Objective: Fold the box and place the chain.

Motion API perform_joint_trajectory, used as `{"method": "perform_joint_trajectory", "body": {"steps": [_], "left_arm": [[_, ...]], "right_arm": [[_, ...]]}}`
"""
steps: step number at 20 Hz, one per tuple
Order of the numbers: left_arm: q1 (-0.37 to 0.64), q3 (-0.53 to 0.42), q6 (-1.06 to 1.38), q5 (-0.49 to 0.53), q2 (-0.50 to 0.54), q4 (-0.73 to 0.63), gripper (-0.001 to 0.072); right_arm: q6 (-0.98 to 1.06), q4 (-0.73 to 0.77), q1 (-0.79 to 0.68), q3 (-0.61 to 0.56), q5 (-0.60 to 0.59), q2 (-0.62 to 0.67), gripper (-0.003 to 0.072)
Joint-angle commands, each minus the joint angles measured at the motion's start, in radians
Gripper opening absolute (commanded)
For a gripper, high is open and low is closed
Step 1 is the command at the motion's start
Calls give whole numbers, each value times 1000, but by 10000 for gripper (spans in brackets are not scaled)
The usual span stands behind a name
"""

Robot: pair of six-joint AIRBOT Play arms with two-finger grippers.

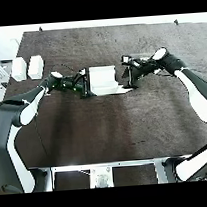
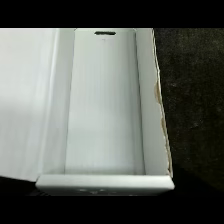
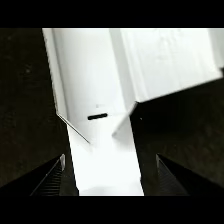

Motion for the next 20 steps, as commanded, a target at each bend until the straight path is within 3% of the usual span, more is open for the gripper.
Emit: {"method": "perform_joint_trajectory", "body": {"steps": [1,5,6,7,8,10,11,12,13,16,18,20], "left_arm": [[0,0,0,2,0,0,530],[0,0,0,2,0,0,530],[0,0,0,2,0,0,530],[0,0,0,2,0,0,530],[0,0,0,2,0,0,530],[0,0,0,2,0,0,530],[0,0,0,2,0,0,530],[0,0,0,2,0,0,530],[0,0,0,1,0,0,530],[0,0,0,1,0,0,530],[0,0,0,1,0,0,530],[0,0,0,1,0,0,530]], "right_arm": [[-56,-8,21,-11,-18,-24,671],[-73,-8,42,-11,-56,-37,625],[-74,-8,42,-11,-69,-37,509],[-73,-8,42,-11,-81,-37,452],[-73,-3,42,-11,-85,-37,440],[-73,35,42,-12,-86,-37,345],[-73,68,45,-11,-86,-38,345],[-76,87,49,-12,-86,-38,303],[-81,90,59,-12,-86,-38,200],[-80,93,89,-12,-85,-42,122],[-81,97,106,-12,-86,-49,128],[-80,101,106,-12,-91,-53,223]]}}
